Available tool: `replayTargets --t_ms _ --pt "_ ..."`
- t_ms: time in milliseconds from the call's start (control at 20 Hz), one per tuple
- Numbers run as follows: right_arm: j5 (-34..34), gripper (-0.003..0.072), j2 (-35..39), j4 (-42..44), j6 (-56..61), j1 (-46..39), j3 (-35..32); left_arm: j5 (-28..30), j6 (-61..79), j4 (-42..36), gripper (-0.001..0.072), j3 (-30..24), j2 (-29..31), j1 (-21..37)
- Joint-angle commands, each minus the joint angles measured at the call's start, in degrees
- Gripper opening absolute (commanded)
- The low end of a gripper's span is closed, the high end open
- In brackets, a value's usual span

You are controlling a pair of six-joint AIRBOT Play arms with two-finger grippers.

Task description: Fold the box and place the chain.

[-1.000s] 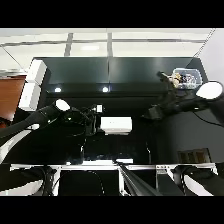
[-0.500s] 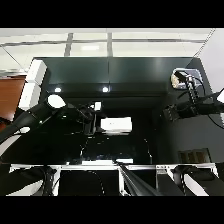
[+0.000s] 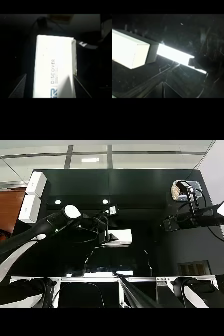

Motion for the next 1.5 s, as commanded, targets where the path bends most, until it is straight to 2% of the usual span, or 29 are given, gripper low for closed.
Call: replayTargets --t_ms 0,550,700,900,1200,1250,1300,1350,1450 --pt "-0.59 0.0014 0.04 0.00 0.00 -0.04 -0.72 -2.10 -3.65 0.83 0.0716 1.05 -1.62 -0.46" --pt "-1.70 0.0014 0.04 0.04 0.02 -0.02 -1.68 -1.60 -1.86 6.78 0.0714 1.05 -1.62 -3.34" --pt "-2.27 0.0013 0.02 0.04 0.66 -0.02 -1.68 1.95 -1.44 10.51 0.0715 1.05 -1.62 -5.49" --pt "-2.27 0.0013 0.02 0.02 0.68 -0.02 -1.68 7.61 -1.68 10.73 0.0715 1.03 -1.99 -7.34" --pt "-2.47 0.0014 0.04 0.02 1.01 -0.04 -1.68 8.92 -1.70 10.64 0.0710 1.05 -4.96 -10.03" --pt "-2.47 0.0014 0.02 0.02 1.05 -0.02 -1.68 8.24 -2.32 10.67 0.0627 1.25 -4.92 -9.99" --pt "-2.47 0.0013 0.02 0.02 1.05 -0.04 -1.68 6.64 -4.76 11.91 0.0388 1.86 -4.83 -9.66" --pt "-2.45 0.0014 0.02 0.02 1.05 -0.04 -1.68 5.11 -9.66 14.69 0.0297 2.56 -4.31 -9.03" --pt "-2.47 0.0014 0.02 -0.02 1.03 -0.04 -1.68 2.47 -19.63 22.43 0.0284 2.80 -1.79 -6.64"
